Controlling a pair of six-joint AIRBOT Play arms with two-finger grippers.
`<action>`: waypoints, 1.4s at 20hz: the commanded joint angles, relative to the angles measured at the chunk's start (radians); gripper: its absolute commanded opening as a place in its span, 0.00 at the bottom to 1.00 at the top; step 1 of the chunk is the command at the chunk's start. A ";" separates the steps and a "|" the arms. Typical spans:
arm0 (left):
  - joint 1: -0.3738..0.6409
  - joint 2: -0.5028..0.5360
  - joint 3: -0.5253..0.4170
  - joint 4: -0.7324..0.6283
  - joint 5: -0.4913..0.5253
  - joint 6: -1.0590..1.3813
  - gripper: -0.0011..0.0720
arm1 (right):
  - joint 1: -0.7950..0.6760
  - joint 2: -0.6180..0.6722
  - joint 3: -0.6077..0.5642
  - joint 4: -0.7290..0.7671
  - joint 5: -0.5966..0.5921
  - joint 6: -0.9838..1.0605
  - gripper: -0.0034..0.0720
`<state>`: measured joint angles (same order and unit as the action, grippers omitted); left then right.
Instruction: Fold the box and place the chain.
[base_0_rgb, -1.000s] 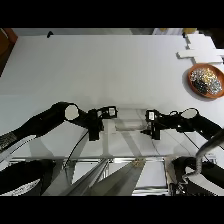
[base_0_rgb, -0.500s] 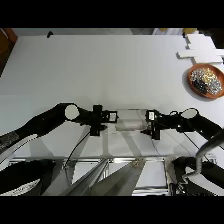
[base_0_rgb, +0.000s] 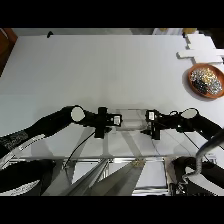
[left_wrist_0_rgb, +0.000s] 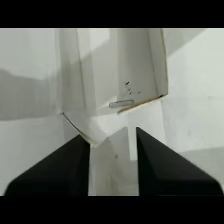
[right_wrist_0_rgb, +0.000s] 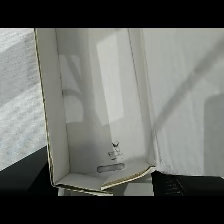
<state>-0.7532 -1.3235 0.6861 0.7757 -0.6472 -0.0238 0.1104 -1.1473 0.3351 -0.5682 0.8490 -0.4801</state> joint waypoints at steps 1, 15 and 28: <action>-0.020 -0.006 0.000 -0.044 0.003 0.009 0.35 | 0.000 0.000 0.000 0.000 0.000 0.000 0.47; -0.047 -0.009 0.000 -0.188 0.118 0.027 0.20 | 0.000 0.000 0.000 0.000 0.000 0.000 0.47; -0.063 -0.032 0.000 -0.201 0.108 -0.004 0.58 | 0.000 0.000 0.000 0.000 0.000 0.000 0.47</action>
<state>-0.8162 -1.3560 0.6861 0.5713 -0.5381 -0.0071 0.1104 -1.1473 0.3351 -0.5686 0.8490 -0.4808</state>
